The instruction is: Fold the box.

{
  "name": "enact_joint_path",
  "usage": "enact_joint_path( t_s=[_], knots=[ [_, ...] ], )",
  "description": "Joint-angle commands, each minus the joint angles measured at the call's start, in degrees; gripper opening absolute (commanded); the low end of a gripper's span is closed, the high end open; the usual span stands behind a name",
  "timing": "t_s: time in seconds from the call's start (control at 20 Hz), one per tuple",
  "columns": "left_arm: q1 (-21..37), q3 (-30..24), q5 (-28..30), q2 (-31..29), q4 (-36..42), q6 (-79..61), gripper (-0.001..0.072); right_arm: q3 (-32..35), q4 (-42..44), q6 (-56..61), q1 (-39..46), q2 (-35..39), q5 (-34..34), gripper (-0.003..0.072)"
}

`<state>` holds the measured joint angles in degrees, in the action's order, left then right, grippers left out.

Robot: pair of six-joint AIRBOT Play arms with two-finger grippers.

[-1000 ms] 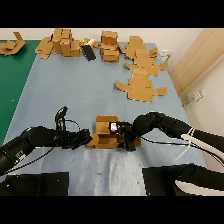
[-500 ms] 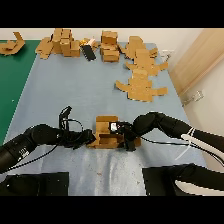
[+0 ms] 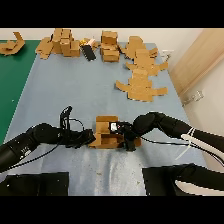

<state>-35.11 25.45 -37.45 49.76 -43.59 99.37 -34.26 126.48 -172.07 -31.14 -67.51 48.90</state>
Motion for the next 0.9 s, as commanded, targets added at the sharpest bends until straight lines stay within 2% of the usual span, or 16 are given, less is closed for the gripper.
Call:
enact_joint_path(
  t_s=[0.0, 0.25, 0.5, 0.65, 0.85],
  knots=[
    [-1.2, 1.07, -1.03, 1.29, -0.39, -1.07, 0.0433, -0.07, 0.02, 0.02, -0.02, 0.07, 0.04, 0.0411],
    [-3.5, 3.1, 0.26, 1.33, -8.2, 4.96, 0.0432, -0.07, 0.04, 0.02, -0.04, 0.07, 0.09, 0.0411],
    [-4.66, 4.63, -0.13, 1.64, -9.97, 6.67, 0.043, -0.07, 0.04, 0.02, -0.02, 0.07, 0.07, 0.0412],
    [-6.86, 7.78, -3.1, 5.16, -15.93, 10.27, 0.0431, -0.07, 0.02, 0.02, -0.02, 0.07, 0.04, 0.0412],
    [-10.58, 14.91, -6.86, 12.09, -23.32, 15.87, 0.0431, -0.07, 0.02, 0.02, -0.02, 0.07, 0.07, 0.0412]
  ],
)
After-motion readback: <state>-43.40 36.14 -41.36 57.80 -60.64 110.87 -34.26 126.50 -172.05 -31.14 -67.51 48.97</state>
